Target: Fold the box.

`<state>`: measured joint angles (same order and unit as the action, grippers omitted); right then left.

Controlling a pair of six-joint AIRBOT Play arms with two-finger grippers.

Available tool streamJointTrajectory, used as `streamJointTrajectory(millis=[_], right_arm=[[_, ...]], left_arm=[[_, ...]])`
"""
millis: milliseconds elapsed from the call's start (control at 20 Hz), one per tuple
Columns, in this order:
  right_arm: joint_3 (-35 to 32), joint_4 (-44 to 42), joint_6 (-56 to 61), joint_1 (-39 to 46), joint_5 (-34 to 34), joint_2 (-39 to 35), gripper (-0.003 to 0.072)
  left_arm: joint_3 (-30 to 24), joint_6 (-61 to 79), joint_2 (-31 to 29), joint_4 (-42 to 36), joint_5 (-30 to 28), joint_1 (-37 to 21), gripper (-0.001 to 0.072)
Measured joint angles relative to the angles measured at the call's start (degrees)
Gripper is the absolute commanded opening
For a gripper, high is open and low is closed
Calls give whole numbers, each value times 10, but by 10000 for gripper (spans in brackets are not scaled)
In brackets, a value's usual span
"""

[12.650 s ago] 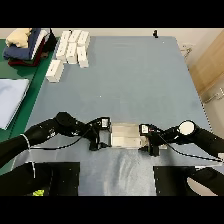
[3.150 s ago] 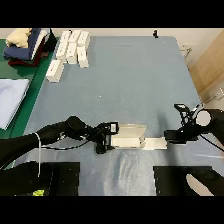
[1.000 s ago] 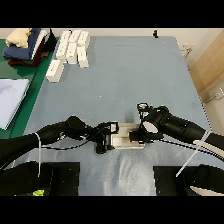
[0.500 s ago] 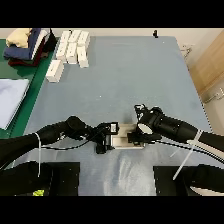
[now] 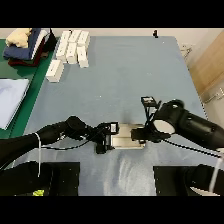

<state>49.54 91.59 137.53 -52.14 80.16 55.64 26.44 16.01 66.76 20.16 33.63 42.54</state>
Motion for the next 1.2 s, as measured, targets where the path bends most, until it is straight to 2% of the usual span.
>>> streamJointTrajectory(millis=[50, 200, 300, 400, 550, 700, 800, 900, 1000, 1200], right_arm=[[5, 0, 0, 2, 9, -21, 1], [10, 17, -28, 52, 26, -66, 1], [9, 15, -87, 127, 20, -67, 0], [10, -30, -177, 220, -13, -42, 1], [17, -195, -373, 351, -47, 31, 1], [23, -426, -573, 420, -31, 118, 1], [24, -541, -663, 422, -13, 155, 1], [26, -606, -720, 399, -3, 174, 1], [25, -626, -751, 360, 5, 183, 1], [3, -603, -759, 277, 1, 171, 1]], left_arm=[[0, 0, 0, 0, 0, 0, 405], [0, 0, 0, 0, 0, 0, 405], [0, -1, 0, 0, 0, 0, 405], [0, -1, 0, 0, 0, 0, 405], [0, 0, 0, 0, 0, 0, 405], [0, 0, 0, 0, 0, 0, 405], [0, 0, 0, 0, 0, 0, 405], [0, 0, 0, 0, 0, 0, 405], [0, 0, 0, 0, 0, 0, 405], [0, 0, 0, 0, 0, 0, 405]])
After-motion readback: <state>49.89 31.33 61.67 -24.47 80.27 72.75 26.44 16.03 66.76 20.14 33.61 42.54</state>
